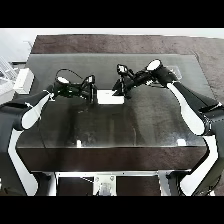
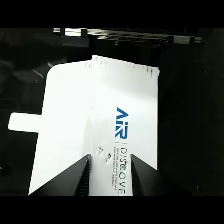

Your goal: Fold the box and place the chain.

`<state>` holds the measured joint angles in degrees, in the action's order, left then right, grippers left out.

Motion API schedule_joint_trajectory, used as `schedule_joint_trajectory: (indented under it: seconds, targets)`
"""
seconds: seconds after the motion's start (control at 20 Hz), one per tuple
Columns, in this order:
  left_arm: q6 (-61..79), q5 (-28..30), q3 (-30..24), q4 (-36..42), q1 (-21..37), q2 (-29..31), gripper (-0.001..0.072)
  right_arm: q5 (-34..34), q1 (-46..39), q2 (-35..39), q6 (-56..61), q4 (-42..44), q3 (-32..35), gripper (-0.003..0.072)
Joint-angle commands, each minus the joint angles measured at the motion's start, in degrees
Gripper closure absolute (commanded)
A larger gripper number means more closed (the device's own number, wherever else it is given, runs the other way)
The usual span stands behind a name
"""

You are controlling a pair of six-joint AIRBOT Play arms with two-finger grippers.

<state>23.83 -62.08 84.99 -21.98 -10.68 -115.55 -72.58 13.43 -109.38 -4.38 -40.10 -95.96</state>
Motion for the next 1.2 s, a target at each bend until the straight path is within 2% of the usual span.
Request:
schedule_joint_trajectory:
  seconds: [0.0,0.15,0.2,0.4,0.45,0.5,0.6,0.65,1.15]
  targets:
    - [0.0,0.1,0.0,0.0,0.0,0.0,0.0262,-0.7,0.2,0.4,0.7,0.0,-0.4,0.0415]
    - [0.0,0.1,0.0,0.0,0.0,0.0,0.0262,-2.6,0.2,0.7,1.0,1.3,-0.3,0.0405]
    - [0.0,0.1,0.0,0.0,0.0,0.0,0.0262,-3.1,0.2,0.7,1.0,1.6,-0.4,0.0358]
    - [0.0,0.1,0.0,0.0,0.0,0.0,0.0262,-5.0,1.3,0.2,2.7,-1.3,-0.4,0.0298]
    - [0.0,0.1,0.0,0.0,0.0,0.0,0.0262,-4.8,1.9,-0.2,2.7,-2.4,-0.4,0.0294]
    - [0.0,0.1,0.0,0.0,0.0,0.0,0.0262,-3.4,2.3,-0.3,2.6,-3.1,-0.4,0.0234]
    - [0.0,0.1,0.0,0.0,0.0,0.0,0.0262,0.1,2.9,-0.5,2.5,-3.3,-0.4,0.0226]
    - [0.0,0.1,0.0,0.0,0.0,0.0,0.0262,1.8,2.9,-0.5,2.5,-3.5,-0.4,0.0188]
    - [0.0,0.1,0.0,0.0,0.0,0.0,0.0262,4.2,3.0,0.8,2.5,-3.9,-0.4,0.0191]
